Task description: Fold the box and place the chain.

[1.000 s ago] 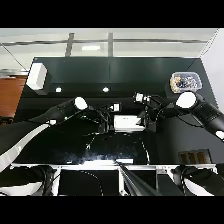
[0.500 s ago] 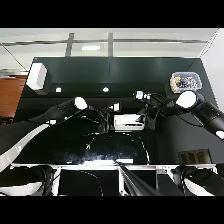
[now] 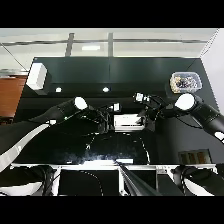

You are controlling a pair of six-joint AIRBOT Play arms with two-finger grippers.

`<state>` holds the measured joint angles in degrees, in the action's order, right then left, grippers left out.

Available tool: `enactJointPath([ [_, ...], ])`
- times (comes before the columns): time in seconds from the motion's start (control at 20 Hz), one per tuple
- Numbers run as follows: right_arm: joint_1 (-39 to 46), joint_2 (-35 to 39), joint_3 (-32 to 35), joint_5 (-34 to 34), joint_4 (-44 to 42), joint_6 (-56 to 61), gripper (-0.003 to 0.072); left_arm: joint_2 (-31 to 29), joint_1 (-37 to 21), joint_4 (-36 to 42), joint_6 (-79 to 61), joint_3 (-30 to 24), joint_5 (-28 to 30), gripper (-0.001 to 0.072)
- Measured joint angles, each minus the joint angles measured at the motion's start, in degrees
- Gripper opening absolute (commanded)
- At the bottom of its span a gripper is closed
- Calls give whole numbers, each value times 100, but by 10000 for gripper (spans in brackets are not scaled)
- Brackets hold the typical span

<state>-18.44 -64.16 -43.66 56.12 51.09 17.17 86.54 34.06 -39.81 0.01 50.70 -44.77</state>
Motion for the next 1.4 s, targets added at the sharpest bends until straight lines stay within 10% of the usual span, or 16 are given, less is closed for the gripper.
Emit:
enactJointPath([
  [1.4, 2, 74, 37, 184, -269, 87, 308, 0, 0, -2, 4, 0, -9, 509],
])
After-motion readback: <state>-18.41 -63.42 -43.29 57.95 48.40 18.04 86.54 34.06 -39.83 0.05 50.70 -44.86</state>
